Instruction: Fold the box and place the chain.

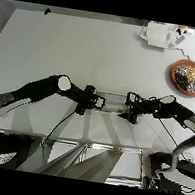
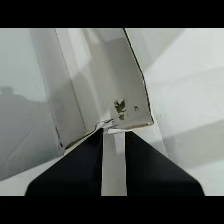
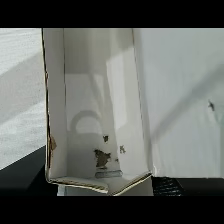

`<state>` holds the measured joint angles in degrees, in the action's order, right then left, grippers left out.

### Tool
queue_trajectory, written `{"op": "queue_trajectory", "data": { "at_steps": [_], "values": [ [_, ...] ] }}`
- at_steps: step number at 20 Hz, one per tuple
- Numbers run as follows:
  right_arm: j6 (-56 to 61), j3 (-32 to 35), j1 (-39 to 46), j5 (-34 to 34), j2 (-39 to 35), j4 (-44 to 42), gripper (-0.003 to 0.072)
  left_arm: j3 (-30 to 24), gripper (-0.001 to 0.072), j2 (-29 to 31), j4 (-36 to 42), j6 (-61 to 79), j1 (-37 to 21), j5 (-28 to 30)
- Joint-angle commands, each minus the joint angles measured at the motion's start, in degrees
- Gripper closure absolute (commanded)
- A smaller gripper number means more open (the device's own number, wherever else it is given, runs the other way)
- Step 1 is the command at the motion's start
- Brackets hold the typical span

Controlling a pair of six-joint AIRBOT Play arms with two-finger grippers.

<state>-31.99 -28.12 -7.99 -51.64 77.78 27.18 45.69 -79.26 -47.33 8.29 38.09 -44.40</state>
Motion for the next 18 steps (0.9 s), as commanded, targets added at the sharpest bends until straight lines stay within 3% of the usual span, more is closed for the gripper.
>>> {"op": "queue_trajectory", "data": {
  "at_steps": [1, 8, 11, 12, 14, 16, 18],
  "values": [
    [0.00, -0.04, 0.02, 0.00, -0.04, -0.02, 0.0348, -0.02, 0.0569, -0.26, 1.31, -1.51, 0.98, 3.13],
    [0.00, -0.04, 0.02, 0.00, -0.02, -0.02, 0.0348, -0.02, 0.0523, -1.88, 1.97, -2.38, 3.93, 4.72],
    [0.00, -0.04, 0.02, 0.00, -0.02, -0.02, 0.0348, -0.02, 0.0192, -1.97, 2.91, -2.34, 4.85, 4.74],
    [0.00, -0.04, 0.02, 0.00, -0.02, -0.02, 0.0348, -0.02, 0.0177, -1.97, 3.19, -2.36, 4.87, 4.68],
    [0.00, -0.04, 0.02, 0.00, -0.04, -0.02, 0.0348, -0.02, 0.0187, -1.97, 3.15, -2.36, 4.87, 4.52],
    [0.00, -0.04, 0.02, 0.00, -0.02, -0.02, 0.0348, -0.02, 0.0249, -1.55, 3.13, -2.38, 4.87, 4.31],
    [0.00, -0.04, 0.02, 0.02, -0.04, -0.02, 0.0348, -0.02, 0.0457, 0.07, 2.62, -2.40, 4.66, 4.20]
  ]
}}
